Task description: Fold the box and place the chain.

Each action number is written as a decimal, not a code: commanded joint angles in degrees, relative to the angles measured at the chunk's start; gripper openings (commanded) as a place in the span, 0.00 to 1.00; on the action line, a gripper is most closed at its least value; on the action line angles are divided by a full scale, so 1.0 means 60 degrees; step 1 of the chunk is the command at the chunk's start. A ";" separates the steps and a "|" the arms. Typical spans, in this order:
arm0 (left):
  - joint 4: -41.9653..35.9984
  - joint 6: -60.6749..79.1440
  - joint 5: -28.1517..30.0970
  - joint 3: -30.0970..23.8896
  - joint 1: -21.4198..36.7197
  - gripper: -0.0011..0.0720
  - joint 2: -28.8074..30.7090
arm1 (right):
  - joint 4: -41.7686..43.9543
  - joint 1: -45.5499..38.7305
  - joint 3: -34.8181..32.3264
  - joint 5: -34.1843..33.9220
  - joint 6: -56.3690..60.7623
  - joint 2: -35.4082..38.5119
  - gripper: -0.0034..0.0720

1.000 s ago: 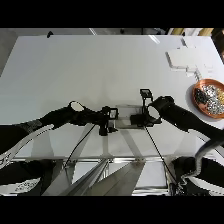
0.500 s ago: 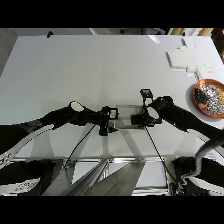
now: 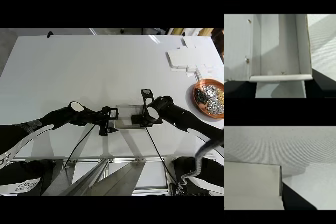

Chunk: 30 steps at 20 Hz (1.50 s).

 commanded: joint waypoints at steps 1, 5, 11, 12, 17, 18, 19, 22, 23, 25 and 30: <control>-0.0007 -0.0015 0.0011 0.0004 -0.0004 0.39 -0.0004 | -0.0040 -0.0007 -0.0004 0.0233 -0.0787 0.0157 0.36; -0.0004 -0.0015 0.0011 0.0004 -0.0004 0.39 -0.0004 | -0.0295 -0.0004 -0.0004 0.0681 -0.2772 0.1260 0.47; -0.0007 -0.0015 0.0011 0.0004 -0.0004 0.39 -0.0004 | -0.0259 -0.1446 0.1035 0.2218 -0.4736 0.3428 0.50; -0.0007 -0.0015 0.0011 0.0004 -0.0004 0.39 -0.0004 | -0.0270 -0.2164 0.1417 0.2517 -0.5031 0.3541 0.50; -0.0007 -0.0015 0.0015 0.0004 -0.0004 0.39 -0.0004 | -0.0295 -0.6167 0.2040 0.1242 -0.6750 0.3581 0.49; -0.0007 -0.0015 0.0011 0.0004 -0.0004 0.39 -0.0004 | -0.0295 -0.6798 0.2040 0.0714 -0.6954 0.3577 0.49; -0.0007 -0.0015 0.0011 0.0004 -0.0004 0.39 -0.0004 | -0.0295 -0.7391 0.2040 0.0171 -0.7114 0.3577 0.49; -0.0007 -0.0015 0.0011 0.0004 -0.0004 0.39 -0.0004 | -0.0291 -0.8470 0.2040 -0.0627 -0.7803 0.3577 0.49; -0.0007 -0.0015 0.0011 0.0004 -0.0004 0.39 -0.0004 | -0.0291 -0.8681 0.2040 -0.0659 -0.8167 0.3555 0.49; -0.0007 -0.0015 0.0011 0.0004 -0.0004 0.39 -0.0004 | -0.0295 -0.8998 0.2040 -0.0681 -0.8480 0.3311 0.49; -0.0007 -0.0015 0.0011 0.0004 -0.0004 0.39 -0.0004 | -0.0251 -1.0091 0.2040 -0.0874 -0.7056 0.1501 0.44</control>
